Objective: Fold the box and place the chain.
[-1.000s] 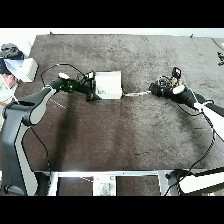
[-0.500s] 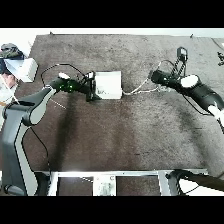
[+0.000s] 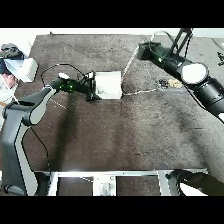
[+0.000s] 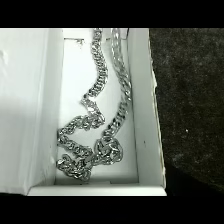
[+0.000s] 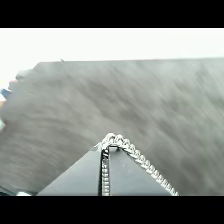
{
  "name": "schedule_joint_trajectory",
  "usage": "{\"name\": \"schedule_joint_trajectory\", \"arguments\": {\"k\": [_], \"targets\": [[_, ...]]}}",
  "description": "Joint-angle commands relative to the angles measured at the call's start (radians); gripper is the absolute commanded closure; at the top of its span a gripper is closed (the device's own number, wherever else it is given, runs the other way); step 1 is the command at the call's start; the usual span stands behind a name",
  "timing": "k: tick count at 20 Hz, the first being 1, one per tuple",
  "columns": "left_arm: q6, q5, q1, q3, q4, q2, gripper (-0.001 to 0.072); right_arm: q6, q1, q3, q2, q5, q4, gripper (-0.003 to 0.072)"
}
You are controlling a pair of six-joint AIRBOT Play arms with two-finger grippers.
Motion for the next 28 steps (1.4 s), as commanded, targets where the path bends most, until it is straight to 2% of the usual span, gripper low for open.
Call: {"name": "schedule_joint_trajectory", "arguments": {"k": [1,8,12,18,19,20,22,25,28], "targets": [[0.0,0.0,0.001,0.001,0.0,0.0,0.0456,-0.058,0.088,0.081,0.002,-0.077,-0.001,0.0695],[0.0,0.0,0.001,0.0,0.0,0.0,0.0456,-0.059,0.19,0.188,-0.158,-0.076,-0.011,0.0695],[0.0,0.0,0.001,0.001,0.0,0.0,0.0456,-0.041,0.201,0.185,-0.251,0.055,-0.011,0.0695],[0.0,0.0,0.001,0.0,0.0,0.0,0.0456,-0.003,0.181,0.139,-0.37,0.153,-0.016,0.0693],[0.0,0.0,0.001,0.001,0.0,0.0,0.0455,-0.003,0.166,0.139,-0.381,0.188,-0.02,0.0587],[0.0,0.0,0.001,0.001,0.0,0.0,0.0456,0.005,0.148,0.139,-0.383,0.221,-0.029,0.0497],[0.0,0.0,0.001,0.0,0.0,0.0,0.0456,0.012,0.092,0.139,-0.38,0.296,-0.043,0.0498],[0.0,0.0,0.001,0.0,0.0,0.0,0.0456,0.012,-0.034,0.13,-0.352,0.478,-0.05,0.0499],[0.0,0.0,0.001,0.0,0.0,0.0,0.0456,0.012,-0.165,-0.025,-0.231,0.47,-0.054,0.0499]]}}
